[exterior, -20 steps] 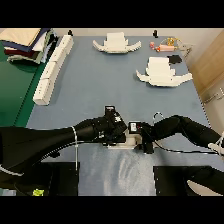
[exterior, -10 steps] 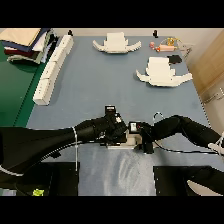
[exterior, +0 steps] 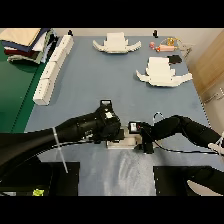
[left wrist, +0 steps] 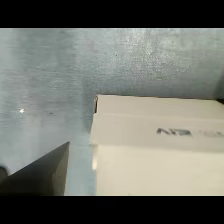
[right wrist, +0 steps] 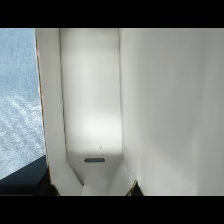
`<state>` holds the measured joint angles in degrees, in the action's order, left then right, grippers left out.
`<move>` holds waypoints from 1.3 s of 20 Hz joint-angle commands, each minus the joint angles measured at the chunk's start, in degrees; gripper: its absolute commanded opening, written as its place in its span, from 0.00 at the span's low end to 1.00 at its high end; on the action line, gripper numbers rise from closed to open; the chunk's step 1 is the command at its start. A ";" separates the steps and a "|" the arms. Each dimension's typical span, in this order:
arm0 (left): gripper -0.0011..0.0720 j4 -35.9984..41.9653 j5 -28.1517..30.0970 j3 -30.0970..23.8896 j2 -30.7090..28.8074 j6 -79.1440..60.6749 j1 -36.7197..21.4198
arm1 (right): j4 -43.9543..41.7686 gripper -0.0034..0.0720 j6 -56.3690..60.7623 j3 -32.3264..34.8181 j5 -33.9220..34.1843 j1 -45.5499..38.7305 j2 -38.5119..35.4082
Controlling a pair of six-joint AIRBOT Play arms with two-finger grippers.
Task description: Fold the box.
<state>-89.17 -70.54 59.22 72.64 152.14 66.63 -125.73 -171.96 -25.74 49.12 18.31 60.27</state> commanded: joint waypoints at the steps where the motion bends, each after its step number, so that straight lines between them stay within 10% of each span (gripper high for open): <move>1: 0.69 -1.25 -5.84 0.00 -6.62 -0.85 -1.31 | 0.00 0.72 0.00 -0.02 -0.02 0.00 0.02; 3: 0.52 -1.25 -8.61 0.00 -10.38 -3.58 -2.82 | 0.00 0.73 0.00 -0.02 -0.02 0.00 0.02; 4: 0.15 -1.09 -9.79 0.00 -12.11 -6.93 -3.80 | 0.00 0.72 0.00 -0.02 -0.02 0.00 0.02; 5: 0.04 -1.09 -10.71 -0.02 -13.55 -10.32 -4.79 | 0.00 0.72 0.00 -0.02 -0.02 0.00 0.02; 10: 0.04 0.63 -8.72 -1.60 -18.47 -29.22 -12.98 | 0.00 0.72 0.00 -0.02 -0.02 0.00 0.02; 18: 0.04 36.17 -0.02 -15.87 -26.51 -100.06 -40.26 | 0.00 0.73 0.00 -0.02 -0.02 0.00 0.02; 22: 0.04 34.51 4.79 -19.71 -26.86 -119.51 -42.80 | 0.00 0.72 0.00 -0.02 -0.02 0.00 0.02; 23: 0.20 34.23 7.52 -20.81 -26.84 -122.68 -42.93 | 0.00 0.72 0.00 -0.02 -0.02 0.00 0.02; 25: 0.82 35.87 13.60 -23.89 -26.84 -126.05 -43.69 | 0.00 0.72 0.00 -0.02 0.00 0.00 0.02; 26: 0.86 36.63 16.22 -25.86 -26.84 -128.89 -43.87 | 0.00 0.72 0.00 -0.02 0.00 0.00 0.02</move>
